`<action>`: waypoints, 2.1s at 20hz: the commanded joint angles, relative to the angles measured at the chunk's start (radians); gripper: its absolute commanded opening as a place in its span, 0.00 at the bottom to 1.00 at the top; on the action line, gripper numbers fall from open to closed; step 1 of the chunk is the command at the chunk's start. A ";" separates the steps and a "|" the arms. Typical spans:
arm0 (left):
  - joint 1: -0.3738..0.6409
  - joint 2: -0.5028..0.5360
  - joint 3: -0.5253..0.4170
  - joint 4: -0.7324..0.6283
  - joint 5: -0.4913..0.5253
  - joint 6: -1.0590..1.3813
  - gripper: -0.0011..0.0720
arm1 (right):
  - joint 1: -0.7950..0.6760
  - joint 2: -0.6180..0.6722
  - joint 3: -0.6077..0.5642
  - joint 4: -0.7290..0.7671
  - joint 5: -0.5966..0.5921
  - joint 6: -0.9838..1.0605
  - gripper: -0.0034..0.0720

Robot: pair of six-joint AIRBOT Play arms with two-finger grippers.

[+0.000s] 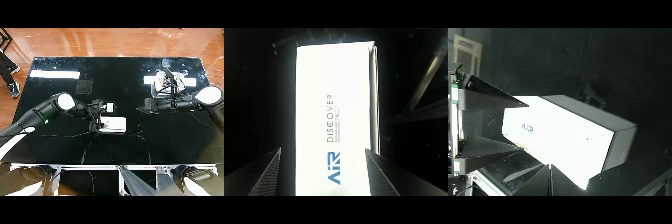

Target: Fold the box and place the chain.

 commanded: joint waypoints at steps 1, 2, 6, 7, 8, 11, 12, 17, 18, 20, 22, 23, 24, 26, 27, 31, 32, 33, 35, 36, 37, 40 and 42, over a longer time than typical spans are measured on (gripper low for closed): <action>-0.002 -0.020 -0.003 -0.048 0.006 0.006 0.89 | 0.000 0.001 0.000 -0.002 -0.001 0.002 0.07; -0.002 -0.022 -0.003 -0.050 0.014 0.006 0.89 | 0.000 0.001 0.000 -0.002 -0.001 0.002 0.07; -0.002 -0.022 -0.003 -0.064 0.003 -0.009 0.89 | 0.000 0.001 0.000 -0.002 -0.001 0.002 0.07; -0.002 -0.024 -0.003 -0.063 -0.006 -0.008 0.89 | 0.000 0.001 0.000 -0.002 -0.001 0.002 0.07; -0.002 -0.027 -0.003 -0.059 -0.008 -0.009 0.89 | 0.000 0.001 0.000 -0.002 -0.001 0.002 0.07; -0.002 -0.038 -0.003 -0.058 -0.006 -0.009 0.89 | 0.000 0.001 0.000 -0.002 -0.001 0.002 0.07; -0.002 -0.038 -0.003 -0.058 -0.006 -0.009 0.89 | 0.000 0.001 0.000 -0.002 -0.001 0.002 0.07; -0.002 -0.039 -0.003 -0.058 -0.006 -0.009 0.89 | 0.000 0.001 0.000 -0.002 -0.002 0.002 0.07; -0.002 -0.039 -0.003 -0.060 -0.006 -0.009 0.89 | 0.000 0.001 0.000 -0.002 -0.002 0.002 0.07; -0.002 -0.039 -0.003 -0.061 -0.007 -0.009 0.89 | 0.000 0.001 0.000 -0.002 -0.002 0.001 0.07; -0.002 -0.039 -0.003 -0.061 -0.007 -0.009 0.89 | 0.000 0.001 0.000 -0.002 -0.005 0.001 0.07; -0.002 -0.039 -0.003 -0.061 -0.007 -0.009 0.89 | 0.000 0.001 0.000 -0.002 -0.005 0.001 0.07; -0.002 -0.040 -0.003 -0.061 -0.007 -0.010 0.89 | 0.000 0.001 0.000 -0.002 -0.005 0.001 0.07; -0.002 -0.040 -0.003 -0.070 -0.006 -0.010 0.89 | 0.000 0.001 0.000 -0.002 -0.006 0.001 0.07; -0.002 -0.041 -0.003 -0.084 -0.007 -0.010 0.89 | 0.000 0.001 0.000 -0.002 -0.007 0.001 0.07; -0.002 -0.042 -0.003 -0.094 -0.010 -0.013 0.89 | 0.000 0.001 0.000 -0.002 -0.017 0.001 0.07; -0.002 -0.042 -0.003 -0.094 -0.010 -0.013 0.89 | 0.000 0.001 0.000 -0.002 -0.016 0.001 0.07; -0.002 -0.042 -0.003 -0.094 -0.010 -0.013 0.89 | 0.000 0.001 0.000 -0.002 -0.016 0.001 0.07; -0.002 -0.042 -0.003 -0.093 -0.010 -0.013 0.89 | 0.000 0.001 0.000 -0.002 -0.017 0.001 0.07; -0.002 -0.042 -0.003 -0.093 -0.009 -0.013 0.89 | 0.000 0.001 0.000 -0.002 -0.017 0.001 0.07; -0.002 -0.042 -0.003 -0.093 -0.008 -0.012 0.89 | 0.000 0.001 0.000 -0.003 -0.017 0.001 0.07; -0.002 -0.043 -0.003 -0.093 -0.007 -0.013 0.89 | 0.000 0.001 0.000 -0.003 -0.016 0.001 0.07; -0.002 -0.045 -0.003 -0.093 -0.010 -0.014 0.89 | 0.000 0.001 0.000 -0.003 -0.016 0.001 0.07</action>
